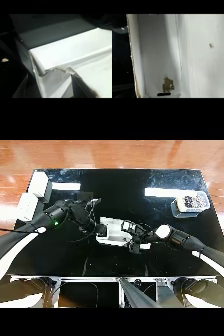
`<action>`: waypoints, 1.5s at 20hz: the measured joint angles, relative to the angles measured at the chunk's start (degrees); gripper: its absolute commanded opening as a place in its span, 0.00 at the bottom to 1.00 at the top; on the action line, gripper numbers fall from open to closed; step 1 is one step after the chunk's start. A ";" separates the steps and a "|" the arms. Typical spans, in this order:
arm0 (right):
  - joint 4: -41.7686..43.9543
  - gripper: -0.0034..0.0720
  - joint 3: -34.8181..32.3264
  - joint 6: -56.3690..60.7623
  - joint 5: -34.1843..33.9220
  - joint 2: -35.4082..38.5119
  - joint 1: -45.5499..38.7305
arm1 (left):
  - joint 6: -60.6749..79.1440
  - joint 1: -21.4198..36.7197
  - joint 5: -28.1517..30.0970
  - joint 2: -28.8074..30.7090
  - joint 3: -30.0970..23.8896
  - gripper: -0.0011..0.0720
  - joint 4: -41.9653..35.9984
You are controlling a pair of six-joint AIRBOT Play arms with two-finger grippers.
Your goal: Fold the box and place the chain.
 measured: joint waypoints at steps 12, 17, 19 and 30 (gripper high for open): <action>0.00 0.65 0.00 0.02 0.00 0.00 0.00 | -27.26 -10.43 1.57 0.31 3.02 0.67 19.37; 0.00 0.65 0.00 0.02 0.00 0.00 0.00 | -32.79 -11.63 2.86 -0.57 3.58 0.59 23.61; 0.00 0.65 0.00 0.02 -0.02 0.00 0.00 | -33.46 -11.76 2.78 -1.20 3.65 0.59 23.96; 0.00 0.65 0.00 0.02 -0.02 0.00 0.00 | -33.59 -11.93 -1.36 -3.98 3.87 0.59 22.71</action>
